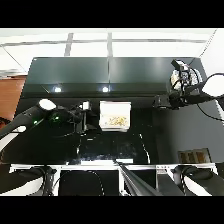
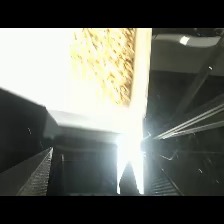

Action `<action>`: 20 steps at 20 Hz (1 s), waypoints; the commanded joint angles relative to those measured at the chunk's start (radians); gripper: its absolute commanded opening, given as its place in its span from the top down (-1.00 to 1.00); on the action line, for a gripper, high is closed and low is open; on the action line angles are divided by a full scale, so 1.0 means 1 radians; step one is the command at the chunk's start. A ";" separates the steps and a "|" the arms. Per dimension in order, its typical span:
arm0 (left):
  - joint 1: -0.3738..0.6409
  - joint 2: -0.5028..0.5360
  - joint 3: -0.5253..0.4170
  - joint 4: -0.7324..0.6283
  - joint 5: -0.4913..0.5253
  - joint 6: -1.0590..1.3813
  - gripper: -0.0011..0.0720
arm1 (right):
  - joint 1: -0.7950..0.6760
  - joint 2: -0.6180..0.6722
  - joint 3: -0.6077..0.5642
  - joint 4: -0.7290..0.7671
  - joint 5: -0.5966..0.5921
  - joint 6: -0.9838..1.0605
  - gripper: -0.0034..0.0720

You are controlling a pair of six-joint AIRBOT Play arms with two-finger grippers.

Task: Fold the box and place the chain.

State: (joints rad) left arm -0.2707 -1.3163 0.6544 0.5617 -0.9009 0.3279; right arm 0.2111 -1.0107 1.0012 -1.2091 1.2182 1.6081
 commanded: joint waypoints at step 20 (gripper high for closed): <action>-0.109 -0.137 0.136 0.002 0.028 -0.042 -0.97 | 0.000 -0.001 0.000 0.002 -0.047 0.004 -0.19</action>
State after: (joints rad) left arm -0.3733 -1.4441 0.7784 0.5602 -0.8806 0.3069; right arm 0.2111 -1.0107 1.0012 -1.2076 1.1770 1.6123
